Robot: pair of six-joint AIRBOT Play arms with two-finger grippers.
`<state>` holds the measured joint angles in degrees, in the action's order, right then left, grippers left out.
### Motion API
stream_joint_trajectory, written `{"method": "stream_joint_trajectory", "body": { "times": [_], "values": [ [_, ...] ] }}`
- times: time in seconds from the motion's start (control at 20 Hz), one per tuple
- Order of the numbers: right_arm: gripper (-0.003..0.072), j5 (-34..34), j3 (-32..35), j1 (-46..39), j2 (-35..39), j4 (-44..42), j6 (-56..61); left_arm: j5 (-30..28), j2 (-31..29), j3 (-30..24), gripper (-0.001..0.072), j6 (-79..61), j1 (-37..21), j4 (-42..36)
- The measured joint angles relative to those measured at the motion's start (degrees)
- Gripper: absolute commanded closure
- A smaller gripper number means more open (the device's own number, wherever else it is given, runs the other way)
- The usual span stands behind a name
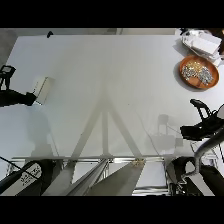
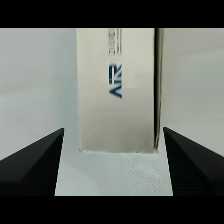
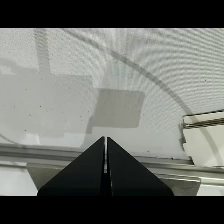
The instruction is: Fold the box and place the chain.
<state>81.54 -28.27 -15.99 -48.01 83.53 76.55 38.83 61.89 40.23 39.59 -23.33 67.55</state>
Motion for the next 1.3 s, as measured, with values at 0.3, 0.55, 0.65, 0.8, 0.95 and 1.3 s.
{"method": "stream_joint_trajectory", "body": {
  "times": [0.3,0.55,0.65,0.8,0.95,1.3],
  "values": [
    [0.0671,0.0,0.0,0.0,0.0,0.0,0.1,1.4,-11.1,0.0,0.0017,-0.6,8.0,0.2],
    [0.0671,0.0,0.0,0.0,0.0,0.0,0.1,9.8,-14.4,0.0,0.0018,0.2,15.0,0.2],
    [0.0671,0.0,0.0,0.0,0.0,0.0,0.1,13.4,-14.8,0.0,0.0018,2.7,16.8,0.2],
    [0.0671,0.0,0.0,0.0,0.0,0.0,0.1,18.2,-15.1,0.0,0.0018,8.0,18.0,0.0],
    [0.0671,0.0,0.0,0.0,0.0,0.0,0.1,22.2,-15.2,0.0,0.0018,13.2,18.5,0.0],
    [0.0671,0.0,0.0,0.0,0.0,0.0,0.1,24.7,-15.2,0.0,0.0018,16.8,18.8,0.0]
  ]
}}
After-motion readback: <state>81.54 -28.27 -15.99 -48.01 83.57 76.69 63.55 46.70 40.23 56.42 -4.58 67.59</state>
